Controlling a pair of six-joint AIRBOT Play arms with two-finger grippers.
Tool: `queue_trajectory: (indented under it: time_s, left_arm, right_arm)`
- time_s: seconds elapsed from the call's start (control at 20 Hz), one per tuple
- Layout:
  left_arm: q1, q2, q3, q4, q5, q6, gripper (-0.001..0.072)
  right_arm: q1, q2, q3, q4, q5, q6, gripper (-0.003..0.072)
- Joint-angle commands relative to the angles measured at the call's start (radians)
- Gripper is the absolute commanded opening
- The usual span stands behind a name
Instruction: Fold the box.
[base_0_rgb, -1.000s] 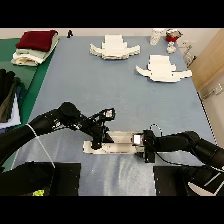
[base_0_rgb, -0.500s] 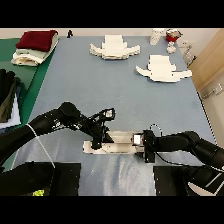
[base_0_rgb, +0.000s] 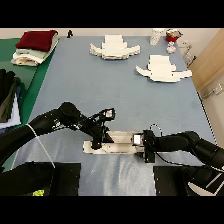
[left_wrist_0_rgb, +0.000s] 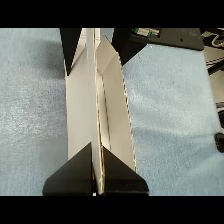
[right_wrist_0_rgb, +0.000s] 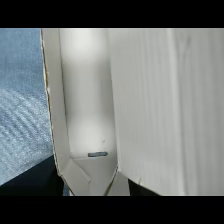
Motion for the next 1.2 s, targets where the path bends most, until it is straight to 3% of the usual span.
queue_trajectory:
  time_s: [0.0, 0.7, 0.8, 1.15]
  left_arm:
    - [0.000, 0.000, 0.001, 0.000, 0.002, 0.000, 0.0016]
    - [0.000, -0.002, 0.001, -0.030, 0.055, -0.028, 0.0023]
    - [0.000, -0.002, 0.001, -0.030, 0.058, -0.070, 0.0390]
    - [0.002, 0.027, 0.003, 0.020, 0.050, -0.280, 0.0388]
  right_arm:
    - [0.001, -0.001, 0.000, 0.000, 0.000, 0.000, 0.0456]
    - [0.001, -0.001, 0.000, 0.000, 0.000, 0.000, 0.0455]
    - [0.001, -0.001, 0.000, 0.000, 0.000, 0.000, 0.0455]
    - [0.001, -0.001, 0.000, 0.000, 0.000, 0.000, 0.0455]
